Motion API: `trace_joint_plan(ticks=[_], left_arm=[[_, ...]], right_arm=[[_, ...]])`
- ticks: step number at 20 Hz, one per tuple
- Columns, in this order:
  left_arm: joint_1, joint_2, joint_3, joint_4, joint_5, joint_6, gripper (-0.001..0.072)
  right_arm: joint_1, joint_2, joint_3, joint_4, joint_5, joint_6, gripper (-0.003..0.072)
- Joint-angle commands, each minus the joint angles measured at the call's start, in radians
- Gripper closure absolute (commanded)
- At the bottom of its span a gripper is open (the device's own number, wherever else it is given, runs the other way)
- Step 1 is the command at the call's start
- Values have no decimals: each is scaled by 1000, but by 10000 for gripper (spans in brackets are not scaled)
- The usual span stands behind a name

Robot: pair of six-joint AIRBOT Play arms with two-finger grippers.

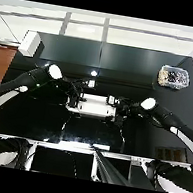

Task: Fold the box and place the chain.

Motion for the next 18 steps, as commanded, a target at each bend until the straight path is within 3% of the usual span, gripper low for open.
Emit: trace_joint_plan(ticks=[1,18], left_arm=[[0,-1,0,0,2,0,685],[0,-1,0,0,3,0,685]], right_arm=[[6,-3,0,-2,-3,-7,-34],[6,-3,0,-16,-21,19,-34]])
